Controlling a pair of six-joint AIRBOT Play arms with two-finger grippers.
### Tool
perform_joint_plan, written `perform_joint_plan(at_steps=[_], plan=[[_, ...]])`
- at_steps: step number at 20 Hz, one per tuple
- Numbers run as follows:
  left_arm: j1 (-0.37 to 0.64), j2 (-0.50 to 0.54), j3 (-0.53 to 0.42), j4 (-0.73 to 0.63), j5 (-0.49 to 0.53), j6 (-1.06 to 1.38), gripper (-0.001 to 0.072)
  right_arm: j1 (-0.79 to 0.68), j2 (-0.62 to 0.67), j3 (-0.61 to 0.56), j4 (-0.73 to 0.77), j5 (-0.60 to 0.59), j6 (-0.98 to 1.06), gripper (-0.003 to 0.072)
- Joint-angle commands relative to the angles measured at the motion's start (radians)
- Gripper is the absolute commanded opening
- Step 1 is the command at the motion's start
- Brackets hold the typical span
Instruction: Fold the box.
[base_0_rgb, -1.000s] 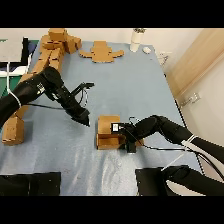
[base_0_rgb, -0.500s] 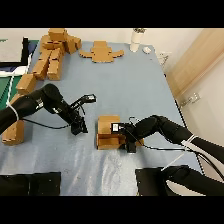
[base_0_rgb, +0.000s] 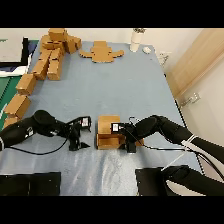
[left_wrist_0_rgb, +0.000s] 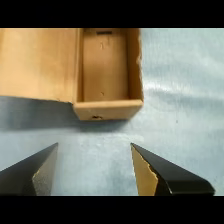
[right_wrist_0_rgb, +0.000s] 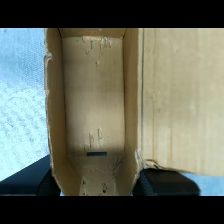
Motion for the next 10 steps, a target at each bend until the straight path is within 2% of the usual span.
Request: perform_joint_plan(at_steps=[1, 6, 10], plan=[[-0.034, 0.017, -0.058, -0.053, 0.044, 0.078, 0.0718, 0.000, 0.000, 0.001, 0.000, 0.000, 0.000, 0.0512], [-0.109, -0.027, -0.056, -0.212, 0.110, 0.084, 0.0717, 0.000, 0.000, 0.001, 0.000, 0.000, 0.000, 0.0511], [-0.127, -0.037, -0.056, -0.233, 0.175, 0.095, 0.0717, 0.000, 0.000, 0.001, 0.000, 0.000, 0.000, 0.0511]])
